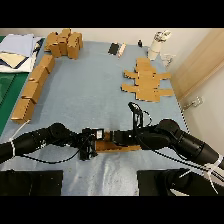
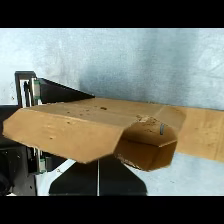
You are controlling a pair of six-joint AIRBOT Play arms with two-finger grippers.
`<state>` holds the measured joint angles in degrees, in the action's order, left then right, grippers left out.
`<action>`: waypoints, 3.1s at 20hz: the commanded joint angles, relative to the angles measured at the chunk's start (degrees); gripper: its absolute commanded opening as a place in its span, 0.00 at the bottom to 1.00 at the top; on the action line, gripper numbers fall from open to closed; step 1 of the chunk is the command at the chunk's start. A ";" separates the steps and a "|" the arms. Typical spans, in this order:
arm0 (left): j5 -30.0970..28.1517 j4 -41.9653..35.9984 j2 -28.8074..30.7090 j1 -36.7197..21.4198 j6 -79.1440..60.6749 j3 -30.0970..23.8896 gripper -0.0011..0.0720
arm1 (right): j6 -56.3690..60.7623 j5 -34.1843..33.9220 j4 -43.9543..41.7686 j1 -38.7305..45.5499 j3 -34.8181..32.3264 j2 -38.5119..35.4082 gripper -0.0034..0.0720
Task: Fold the box.
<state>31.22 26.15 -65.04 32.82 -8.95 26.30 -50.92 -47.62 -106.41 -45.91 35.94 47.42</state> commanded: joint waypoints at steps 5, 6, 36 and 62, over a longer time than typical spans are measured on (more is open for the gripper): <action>0.22 -3.43 -0.37 -0.04 0.00 0.00 0.98 | 0.09 -0.02 -0.48 0.00 0.04 0.02 0.05; 0.24 -3.43 -0.76 -0.02 0.00 -0.02 0.88 | 0.09 -0.04 -0.50 0.00 0.04 0.02 0.05; 0.24 -3.04 -1.40 -0.02 -0.48 0.00 0.82 | -12.17 12.17 -4.07 7.50 0.07 15.91 0.05; 0.59 -2.10 -1.40 0.02 -0.70 0.00 0.61 | -16.24 11.58 -3.50 7.50 0.07 16.76 0.05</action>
<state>30.79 23.88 -66.41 32.82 -9.61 26.30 -67.16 -36.03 -109.91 -38.46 35.97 64.16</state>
